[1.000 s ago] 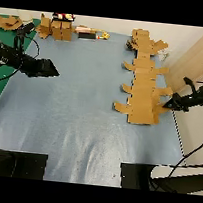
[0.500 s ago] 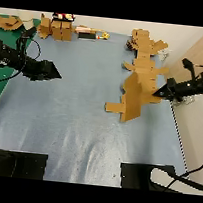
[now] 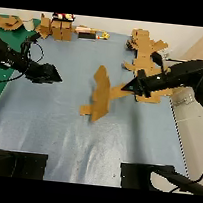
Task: Fold the box.
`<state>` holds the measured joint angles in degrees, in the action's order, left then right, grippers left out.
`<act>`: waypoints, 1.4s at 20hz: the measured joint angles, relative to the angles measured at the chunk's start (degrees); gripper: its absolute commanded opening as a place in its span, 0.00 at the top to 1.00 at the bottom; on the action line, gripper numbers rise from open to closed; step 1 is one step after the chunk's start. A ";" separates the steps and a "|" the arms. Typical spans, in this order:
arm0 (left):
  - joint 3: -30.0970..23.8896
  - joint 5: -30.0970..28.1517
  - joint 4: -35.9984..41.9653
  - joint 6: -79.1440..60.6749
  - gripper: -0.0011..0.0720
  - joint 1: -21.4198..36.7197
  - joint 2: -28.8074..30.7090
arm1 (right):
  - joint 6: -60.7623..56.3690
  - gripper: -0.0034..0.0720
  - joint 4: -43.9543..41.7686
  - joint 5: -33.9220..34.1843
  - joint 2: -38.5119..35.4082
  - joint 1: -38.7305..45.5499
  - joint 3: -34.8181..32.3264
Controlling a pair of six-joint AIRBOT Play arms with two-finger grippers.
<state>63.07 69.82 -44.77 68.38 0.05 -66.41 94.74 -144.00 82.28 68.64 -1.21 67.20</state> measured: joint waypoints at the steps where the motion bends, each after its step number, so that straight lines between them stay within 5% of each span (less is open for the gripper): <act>1: -0.33 -0.02 0.00 -0.42 0.17 0.00 -0.20 | -0.37 0.95 -0.15 -1.55 0.09 -1.25 -0.31; 13: -4.81 -1.40 0.09 -6.16 0.18 0.00 -0.63 | 2.64 0.95 5.49 -17.38 0.87 -4.24 -24.06; 21: -6.36 -0.33 3.93 -10.40 0.18 -0.11 -1.84 | 17.53 0.95 5.11 -24.68 1.03 -5.16 -29.81; 28: -6.84 0.76 8.98 -15.17 0.18 -0.11 -10.93 | 30.91 0.95 3.91 -31.19 -1.90 -12.13 -32.70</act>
<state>56.23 70.59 -35.79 53.21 -0.05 -77.34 125.64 -140.09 51.09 66.74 -13.34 34.50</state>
